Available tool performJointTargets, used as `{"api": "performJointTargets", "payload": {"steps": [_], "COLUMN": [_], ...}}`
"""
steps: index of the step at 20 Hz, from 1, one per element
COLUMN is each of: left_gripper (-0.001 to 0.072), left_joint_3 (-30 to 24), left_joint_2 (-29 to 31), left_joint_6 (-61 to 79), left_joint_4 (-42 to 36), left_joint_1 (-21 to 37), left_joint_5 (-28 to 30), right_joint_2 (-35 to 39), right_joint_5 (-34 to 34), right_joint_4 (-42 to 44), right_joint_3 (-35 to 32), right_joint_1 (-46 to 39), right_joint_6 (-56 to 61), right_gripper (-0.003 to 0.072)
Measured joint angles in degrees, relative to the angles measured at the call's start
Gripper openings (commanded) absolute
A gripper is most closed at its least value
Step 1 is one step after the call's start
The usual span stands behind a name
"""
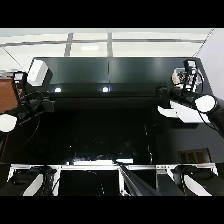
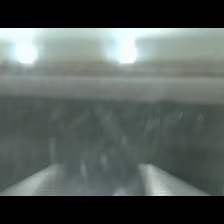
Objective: Fold the box and place the chain.
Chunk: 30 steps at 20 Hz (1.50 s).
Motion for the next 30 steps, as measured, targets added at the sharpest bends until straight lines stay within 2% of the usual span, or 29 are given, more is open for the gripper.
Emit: {"api": "performJointTargets", "payload": {"steps": [3,6,10,14,19,22,26,29,30], "left_gripper": [0.0708,0.0708,0.0707,0.0708,0.0707,0.0707,0.0707,0.0706,0.0707], "left_joint_3": [0.07,0.11,0.11,0.13,0.11,0.11,0.11,0.07,0.07], "left_joint_2": [-2.6,-4.13,-4.83,-5.01,-5.05,-5.07,-5.07,-5.07,-5.07], "left_joint_6": [-0.07,-0.04,0.11,0.26,0.35,0.35,0.35,0.35,0.35], "left_joint_4": [-1.09,-1.31,-1.49,-1.68,-2.08,-2.12,-2.14,-2.14,-2.14], "left_joint_1": [0.0,0.0,0.0,0.0,0.0,0.0,0.0,0.0,0.0], "left_joint_5": [1.4,0.37,-0.42,-0.74,-0.9,-0.94,-0.94,-0.9,-0.87], "right_joint_2": [-1.77,-4.96,-12.61,-22.16,-31.76,-34.6,-36.11,-36.54,-36.61], "right_joint_5": [-2.19,1.84,12.09,25.29,39.8,41.99,40.94,40.63,40.79], "right_joint_4": [-6.23,-15.34,-21.05,-17.03,-13.27,-13.42,-13.46,-13.31,-13.49], "right_joint_3": [1.66,7.28,19.04,30.01,35.32,36.17,36.57,36.63,36.65], "right_joint_1": [-4.59,-18.62,-40.96,-54.27,-56.78,-55.45,-53.13,-51.28,-50.75], "right_joint_6": [2.23,9.97,13.05,1.57,-17.97,-23.21,-26.45,-27.45,-27.63], "right_gripper": [0.072,0.072,0.072,0.072,0.072,0.072,0.072,0.0094,0.0008]}}
